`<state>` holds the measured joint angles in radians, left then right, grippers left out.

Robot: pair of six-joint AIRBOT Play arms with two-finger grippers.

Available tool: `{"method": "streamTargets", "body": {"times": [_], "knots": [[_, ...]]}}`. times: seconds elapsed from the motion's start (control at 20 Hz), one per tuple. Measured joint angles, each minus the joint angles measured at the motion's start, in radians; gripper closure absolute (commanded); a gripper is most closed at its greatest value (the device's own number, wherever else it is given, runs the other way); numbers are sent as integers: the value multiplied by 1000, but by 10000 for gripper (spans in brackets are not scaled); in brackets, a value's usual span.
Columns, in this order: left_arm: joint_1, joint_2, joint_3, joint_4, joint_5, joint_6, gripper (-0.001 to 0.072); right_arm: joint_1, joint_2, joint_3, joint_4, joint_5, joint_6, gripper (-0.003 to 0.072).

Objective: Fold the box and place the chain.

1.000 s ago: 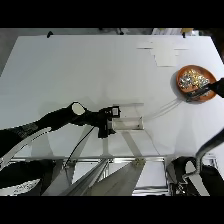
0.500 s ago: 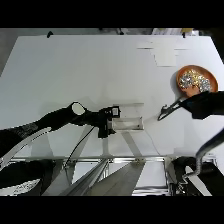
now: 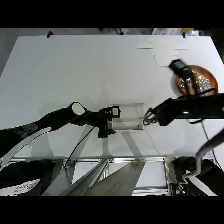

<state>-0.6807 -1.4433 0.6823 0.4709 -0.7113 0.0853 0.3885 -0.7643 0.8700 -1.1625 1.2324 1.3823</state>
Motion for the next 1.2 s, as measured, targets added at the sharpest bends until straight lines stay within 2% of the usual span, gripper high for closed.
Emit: {"method": "streamTargets", "body": {"times": [0.35, 0.4, 0.45, 0.5, 0.7, 0.9, 1.2], "knots": [[0, 0, 0, 0, 0, 0, 456, 138, -194, -85, -3, -165, -23, 668], [0, 0, 0, 0, 0, 0, 456, 146, -221, -91, -5, -184, -25, 660], [0, 0, 0, 0, 0, 0, 456, 151, -245, -94, -5, -203, -26, 577], [0, 0, 0, 0, 0, 0, 456, 154, -266, -97, -7, -219, -28, 550], [0, 0, 0, 0, 0, 0, 456, 163, -318, -103, -8, -251, -45, 550], [0, 0, 0, 0, 0, 0, 456, 161, -309, -105, -17, -234, -53, 576], [0, 0, 0, 0, 0, 0, 456, 42, -172, -108, -141, -147, -93, 588]]}}
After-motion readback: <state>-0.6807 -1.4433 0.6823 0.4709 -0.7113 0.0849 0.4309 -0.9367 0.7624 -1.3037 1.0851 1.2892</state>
